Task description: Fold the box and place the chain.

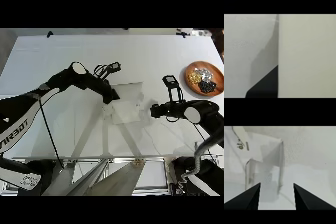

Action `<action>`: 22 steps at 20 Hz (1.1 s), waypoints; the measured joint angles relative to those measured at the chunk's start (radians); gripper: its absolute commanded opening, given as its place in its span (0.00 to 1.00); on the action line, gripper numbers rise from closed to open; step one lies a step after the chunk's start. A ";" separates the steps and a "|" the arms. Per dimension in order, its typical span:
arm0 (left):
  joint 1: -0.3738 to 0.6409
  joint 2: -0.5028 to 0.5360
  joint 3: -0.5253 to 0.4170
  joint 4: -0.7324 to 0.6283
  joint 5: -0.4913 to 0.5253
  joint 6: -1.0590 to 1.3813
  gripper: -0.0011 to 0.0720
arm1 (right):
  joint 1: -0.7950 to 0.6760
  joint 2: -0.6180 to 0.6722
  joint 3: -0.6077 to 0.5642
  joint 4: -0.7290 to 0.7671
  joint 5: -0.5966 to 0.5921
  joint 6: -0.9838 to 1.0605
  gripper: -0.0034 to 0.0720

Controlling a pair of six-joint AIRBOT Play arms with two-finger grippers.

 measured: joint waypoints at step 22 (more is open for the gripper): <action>-0.220 0.346 -0.392 0.127 0.275 -0.089 0.02 | 0.000 0.546 0.000 -0.185 0.395 0.005 0.66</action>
